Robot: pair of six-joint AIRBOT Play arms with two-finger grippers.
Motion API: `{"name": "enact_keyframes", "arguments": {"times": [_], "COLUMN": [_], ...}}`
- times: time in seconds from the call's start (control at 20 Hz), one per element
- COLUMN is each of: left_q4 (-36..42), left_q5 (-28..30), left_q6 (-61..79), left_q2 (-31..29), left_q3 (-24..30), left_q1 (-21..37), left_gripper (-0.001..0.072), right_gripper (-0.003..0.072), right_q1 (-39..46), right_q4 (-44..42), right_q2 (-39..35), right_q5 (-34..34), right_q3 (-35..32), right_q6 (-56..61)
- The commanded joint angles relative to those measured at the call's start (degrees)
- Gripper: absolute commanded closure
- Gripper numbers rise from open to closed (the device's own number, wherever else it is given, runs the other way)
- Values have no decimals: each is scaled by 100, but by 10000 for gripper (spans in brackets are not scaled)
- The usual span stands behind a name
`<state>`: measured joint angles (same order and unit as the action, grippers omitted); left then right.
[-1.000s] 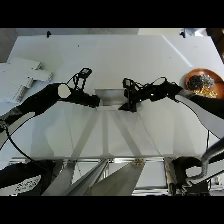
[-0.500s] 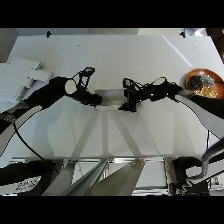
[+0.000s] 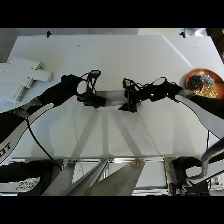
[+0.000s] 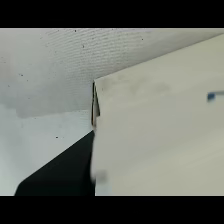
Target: Fold the box and place the chain.
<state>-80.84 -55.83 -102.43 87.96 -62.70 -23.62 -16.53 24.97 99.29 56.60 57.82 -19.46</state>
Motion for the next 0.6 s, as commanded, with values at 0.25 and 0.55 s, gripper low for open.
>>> {"name": "enact_keyframes", "arguments": {"times": [0.25,0.55], "left_q4": [-282,-201], "left_q5": [-46,-208], "left_q6": [-1167,-1161], "left_q2": [87,236], "left_q3": [-63,-63], "left_q1": [-68,-72], "left_gripper": [517,702], "right_gripper": [169,169], "right_q1": [0,0], "right_q4": [-15,-15], "right_q2": [0,0], "right_q5": [-4,-4], "right_q3": [4,4], "right_q6": [9,9]}}
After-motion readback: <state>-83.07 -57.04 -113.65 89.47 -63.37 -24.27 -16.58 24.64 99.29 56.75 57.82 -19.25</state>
